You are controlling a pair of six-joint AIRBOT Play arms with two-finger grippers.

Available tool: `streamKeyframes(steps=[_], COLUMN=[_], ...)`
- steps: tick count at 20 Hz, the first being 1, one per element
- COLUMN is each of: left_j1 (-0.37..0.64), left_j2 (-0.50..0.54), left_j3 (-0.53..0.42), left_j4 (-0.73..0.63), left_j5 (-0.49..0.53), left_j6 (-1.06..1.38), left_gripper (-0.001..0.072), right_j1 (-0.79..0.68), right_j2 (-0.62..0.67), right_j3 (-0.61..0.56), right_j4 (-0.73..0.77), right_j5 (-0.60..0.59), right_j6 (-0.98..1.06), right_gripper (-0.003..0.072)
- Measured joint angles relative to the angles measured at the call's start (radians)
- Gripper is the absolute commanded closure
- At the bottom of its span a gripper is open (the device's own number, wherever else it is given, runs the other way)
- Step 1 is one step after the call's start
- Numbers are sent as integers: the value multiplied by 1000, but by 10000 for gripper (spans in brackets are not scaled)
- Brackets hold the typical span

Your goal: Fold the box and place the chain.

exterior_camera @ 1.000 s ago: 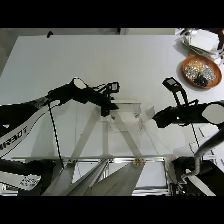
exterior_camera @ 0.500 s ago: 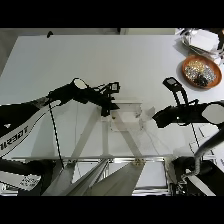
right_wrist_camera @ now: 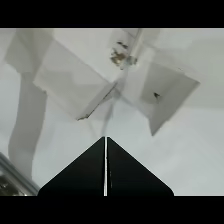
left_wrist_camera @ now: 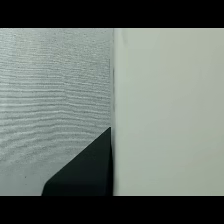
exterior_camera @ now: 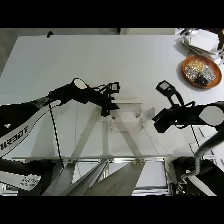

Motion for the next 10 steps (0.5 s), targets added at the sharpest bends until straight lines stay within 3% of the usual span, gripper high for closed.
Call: streamKeyframes(steps=[1, 2, 3, 4, 6, 8, 10], left_j1=[0, 0, 0, 0, 0, 0, 0], left_j2=[0, 0, 0, 0, 0, 0, 0], left_j3=[0, 0, 0, 0, 0, 0, 0], left_j4=[0, 0, 0, 0, 0, 0, 0], left_j5=[0, 0, 0, 0, 0, 0, 0], left_j6=[0, 0, 0, 0, 0, 0, 0], left_gripper=[697, 697, 697, 697, 697, 697, 697], right_j1=[33, 67, 102, 138, 195, 216, 233], right_j2=[-1, -3, -9, -19, -48, -74, -87], right_j3=[-11, -24, -36, -47, -63, -87, -134], right_j4=[9, 13, 15, 12, -6, -16, -40], right_j5=[-18, -42, -63, -85, -114, -156, -228], right_j6=[-65, -122, -174, -225, -295, -348, -401], right_gripper=[679, 605, 366, 214, 141, 119, -21])
